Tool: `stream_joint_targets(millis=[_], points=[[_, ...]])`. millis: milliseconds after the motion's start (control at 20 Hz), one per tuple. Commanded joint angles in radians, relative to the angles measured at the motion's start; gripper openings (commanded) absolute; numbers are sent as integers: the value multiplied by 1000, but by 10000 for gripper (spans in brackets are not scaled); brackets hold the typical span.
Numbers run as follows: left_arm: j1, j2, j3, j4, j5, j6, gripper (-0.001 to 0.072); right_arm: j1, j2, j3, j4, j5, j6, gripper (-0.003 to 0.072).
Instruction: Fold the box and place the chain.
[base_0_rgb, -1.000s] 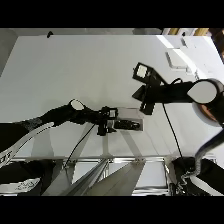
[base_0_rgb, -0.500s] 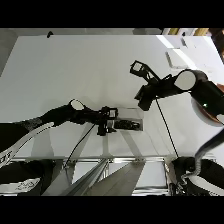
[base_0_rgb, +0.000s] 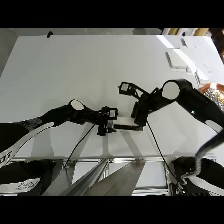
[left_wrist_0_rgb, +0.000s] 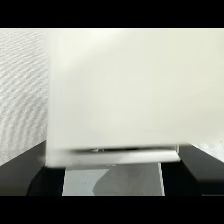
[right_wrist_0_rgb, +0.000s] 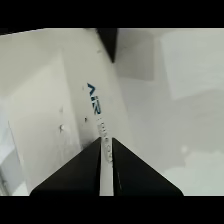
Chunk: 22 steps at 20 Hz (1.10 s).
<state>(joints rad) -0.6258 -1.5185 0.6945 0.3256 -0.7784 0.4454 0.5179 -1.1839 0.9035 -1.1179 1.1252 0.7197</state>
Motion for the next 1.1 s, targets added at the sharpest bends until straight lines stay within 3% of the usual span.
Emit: stream_joint_targets(millis=[0, 150, 200, 250, 550, 700, 800, 950, 1050], points=[[1, -1, 1, 0, 0, 0, 273, 50, 64, -65, 1, -2, -48, 104], [1, -1, 1, 0, 0, 0, 273, 80, 125, -129, 1, -65, -100, 134], [1, -1, 1, 0, 0, 0, 273, 84, 129, -144, 1, -84, -100, 176], [1, -1, 1, 0, 0, 0, 273, 84, 128, -156, 5, -102, -100, 266], [1, -1, 1, 0, 0, 0, 273, 93, 128, -165, 16, -140, -101, 300], [1, -1, 1, 0, 0, 0, 273, 113, 128, -165, -34, -190, -114, 274], [1, -1, 1, 0, 0, 0, 273, 113, 128, -165, -34, -218, -115, 167], [1, -1, 1, 0, 0, 0, 273, 113, 128, -165, -34, -226, -114, 151], [1, -1, 1, 0, 0, 0, 273, 113, 128, -165, -34, -227, -115, 52]])
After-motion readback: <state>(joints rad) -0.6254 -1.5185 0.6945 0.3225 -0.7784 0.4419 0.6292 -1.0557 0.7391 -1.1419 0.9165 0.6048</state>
